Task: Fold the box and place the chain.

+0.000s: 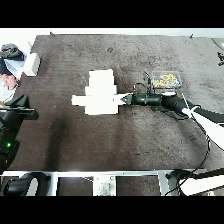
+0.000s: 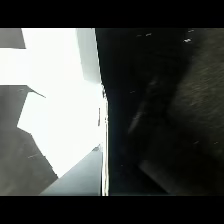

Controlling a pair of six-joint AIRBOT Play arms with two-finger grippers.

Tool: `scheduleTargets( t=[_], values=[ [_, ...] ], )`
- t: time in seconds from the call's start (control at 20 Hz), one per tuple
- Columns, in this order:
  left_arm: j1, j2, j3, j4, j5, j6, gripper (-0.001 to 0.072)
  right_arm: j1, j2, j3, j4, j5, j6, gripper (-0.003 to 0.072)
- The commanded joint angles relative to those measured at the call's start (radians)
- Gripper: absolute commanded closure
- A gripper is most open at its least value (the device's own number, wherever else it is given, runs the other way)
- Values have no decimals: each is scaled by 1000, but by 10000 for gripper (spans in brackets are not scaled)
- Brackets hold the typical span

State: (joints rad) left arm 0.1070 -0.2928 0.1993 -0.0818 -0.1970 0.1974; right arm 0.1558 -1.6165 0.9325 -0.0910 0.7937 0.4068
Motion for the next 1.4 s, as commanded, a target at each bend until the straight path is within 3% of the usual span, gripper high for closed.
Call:
scheduleTargets(
  t=[0.0,0.2,0.55,0.85,1.05,1.35],
  values=[
    [0,-4,26,-3,-206,22,182,19,-17,18,-22,-61,12,679],
    [0,-130,156,-4,-320,16,182,19,-17,18,-22,-81,12,678],
    [0,-679,489,18,-556,-71,182,19,-17,18,-22,-103,8,678],
    [-13,-1128,900,317,-819,-481,182,19,-17,18,-23,-102,8,678],
    [-127,-1401,1222,620,-983,-739,162,20,-17,19,-26,-102,4,678],
    [-192,-1676,1595,726,-1069,-908,162,20,-17,18,-48,-101,5,678]
  ],
)
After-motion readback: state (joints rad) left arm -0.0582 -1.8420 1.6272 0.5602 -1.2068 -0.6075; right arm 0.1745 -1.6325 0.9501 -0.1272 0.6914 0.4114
